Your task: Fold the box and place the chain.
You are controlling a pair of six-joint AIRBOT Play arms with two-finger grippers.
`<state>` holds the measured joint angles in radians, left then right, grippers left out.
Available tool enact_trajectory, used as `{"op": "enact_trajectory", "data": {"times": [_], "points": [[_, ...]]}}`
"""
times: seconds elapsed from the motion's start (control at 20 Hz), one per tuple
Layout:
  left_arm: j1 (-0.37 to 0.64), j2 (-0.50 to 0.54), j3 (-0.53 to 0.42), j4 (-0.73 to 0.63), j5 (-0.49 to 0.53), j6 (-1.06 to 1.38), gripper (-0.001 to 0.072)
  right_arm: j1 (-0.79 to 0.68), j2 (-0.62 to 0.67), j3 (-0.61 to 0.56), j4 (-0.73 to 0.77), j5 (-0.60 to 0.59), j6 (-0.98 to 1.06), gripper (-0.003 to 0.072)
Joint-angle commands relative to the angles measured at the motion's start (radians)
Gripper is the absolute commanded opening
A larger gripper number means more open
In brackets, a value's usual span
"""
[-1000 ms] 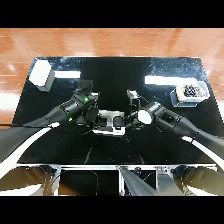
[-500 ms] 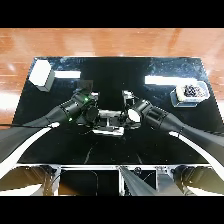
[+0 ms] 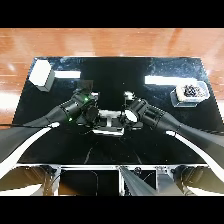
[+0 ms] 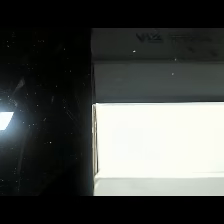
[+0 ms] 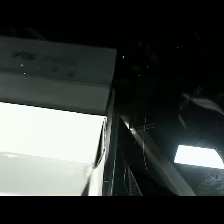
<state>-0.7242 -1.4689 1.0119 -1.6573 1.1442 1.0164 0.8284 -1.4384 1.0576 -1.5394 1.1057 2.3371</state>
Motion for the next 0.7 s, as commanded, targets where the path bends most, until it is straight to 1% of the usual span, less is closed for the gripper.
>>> {"op": "enact_trajectory", "data": {"times": [0.0, 0.05, 0.1, 0.15, 0.65], "points": [[0.001, 0.0, 0.001, -0.001, -0.015, 0.0, 0.002, 0.003, -0.015, 0.002, -0.008, 0.006, 0.012, 0.0356], [0.001, 0.0, 0.001, -0.001, -0.017, 0.0, 0.002, 0.003, -0.019, 0.002, -0.006, 0.003, 0.012, 0.0288], [0.0, 0.0, 0.001, -0.001, -0.019, 0.0, 0.002, 0.006, -0.023, 0.002, -0.006, -0.001, 0.012, 0.0288], [0.0, 0.0, 0.001, -0.001, -0.019, 0.0, 0.002, 0.009, -0.026, 0.002, -0.005, -0.007, 0.012, 0.0272], [0.0, 0.0, 0.001, -0.001, -0.019, 0.001, 0.002, 0.014, -0.058, 0.005, -0.008, -0.023, 0.011, 0.0261]]}}
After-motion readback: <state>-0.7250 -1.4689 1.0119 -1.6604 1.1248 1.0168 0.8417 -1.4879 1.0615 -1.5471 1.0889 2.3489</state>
